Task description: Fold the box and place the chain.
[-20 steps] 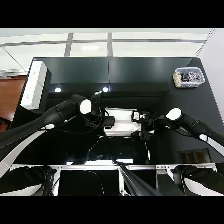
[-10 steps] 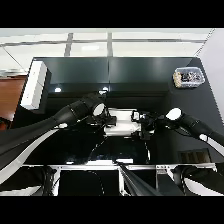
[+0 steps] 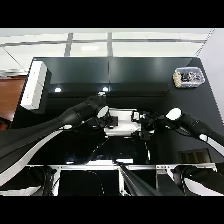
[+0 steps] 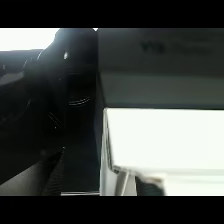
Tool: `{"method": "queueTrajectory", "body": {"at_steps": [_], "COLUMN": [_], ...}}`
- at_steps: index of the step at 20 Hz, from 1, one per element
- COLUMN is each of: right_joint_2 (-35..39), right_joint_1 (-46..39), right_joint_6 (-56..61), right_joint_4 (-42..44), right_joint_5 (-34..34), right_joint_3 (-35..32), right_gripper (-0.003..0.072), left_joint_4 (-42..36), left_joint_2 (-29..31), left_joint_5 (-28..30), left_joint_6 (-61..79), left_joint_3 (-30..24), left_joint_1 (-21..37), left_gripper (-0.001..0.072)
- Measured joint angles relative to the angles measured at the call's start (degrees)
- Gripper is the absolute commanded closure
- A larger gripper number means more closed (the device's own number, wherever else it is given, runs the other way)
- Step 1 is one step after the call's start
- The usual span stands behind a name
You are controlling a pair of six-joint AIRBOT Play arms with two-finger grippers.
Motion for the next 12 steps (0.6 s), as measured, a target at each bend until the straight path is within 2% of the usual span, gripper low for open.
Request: {"method": "queueTrajectory", "body": {"at_steps": [10,11,12], "right_joint_2": [0.0,0.0,0.0], "right_joint_1": [0.0,0.0,0.0], "right_joint_6": [0.0,0.0,0.0], "right_joint_4": [0.0,0.0,0.0], "right_joint_5": [0.2,0.2,0.2], "right_joint_3": [0.0,0.0,0.0], "right_gripper": [0.0265,0.0265,0.0265], "left_joint_4": [-0.2,-0.2,-0.2], "left_joint_2": [-1.0,-1.1,-1.1], "left_joint_5": [-1.8,-1.6,-1.5], "left_joint_6": [-0.6,-0.6,-0.8], "left_joint_3": [0.7,0.9,1.1], "left_joint_1": [-1.1,-1.0,-0.9], "left_gripper": [0.0227,0.0276,0.0417]}}
